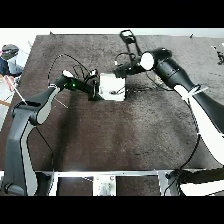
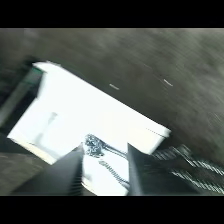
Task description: Fold the box and place the chain.
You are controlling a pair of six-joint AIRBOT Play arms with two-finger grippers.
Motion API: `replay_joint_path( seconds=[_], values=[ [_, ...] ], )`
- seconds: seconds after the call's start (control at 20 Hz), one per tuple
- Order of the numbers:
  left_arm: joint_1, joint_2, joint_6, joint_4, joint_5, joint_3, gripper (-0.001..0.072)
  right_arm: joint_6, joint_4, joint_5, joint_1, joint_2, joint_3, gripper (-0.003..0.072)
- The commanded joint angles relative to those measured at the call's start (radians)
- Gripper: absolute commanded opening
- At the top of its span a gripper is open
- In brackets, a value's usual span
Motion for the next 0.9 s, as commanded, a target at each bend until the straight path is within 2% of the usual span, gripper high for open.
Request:
replay_joint_path(
  seconds=[0.0,0.1,0.3,0.45,0.65,0.85],
  values=[
    [0.000,0.001,0.000,0.000,0.000,0.000,0.0538,0.016,-0.009,0.091,-0.097,0.023,-0.026,0.0254],
    [0.000,0.001,0.000,0.000,0.000,0.000,0.0538,0.021,-0.009,0.069,-0.165,0.078,-0.112,0.0254],
    [0.000,0.001,0.000,0.000,0.000,0.000,0.0538,0.151,-0.008,-0.077,-0.320,0.196,-0.389,0.0255],
    [0.000,0.001,0.000,0.000,0.000,0.000,0.0538,0.218,0.066,-0.210,-0.432,0.175,-0.531,0.0255],
    [0.000,0.001,0.000,0.000,0.001,0.000,0.0538,0.114,0.278,-0.379,-0.494,0.071,-0.549,0.0255],
    [0.000,0.001,0.000,0.000,0.001,0.000,0.0538,0.071,0.399,-0.465,-0.492,-0.035,-0.491,0.0255]
  ],
)
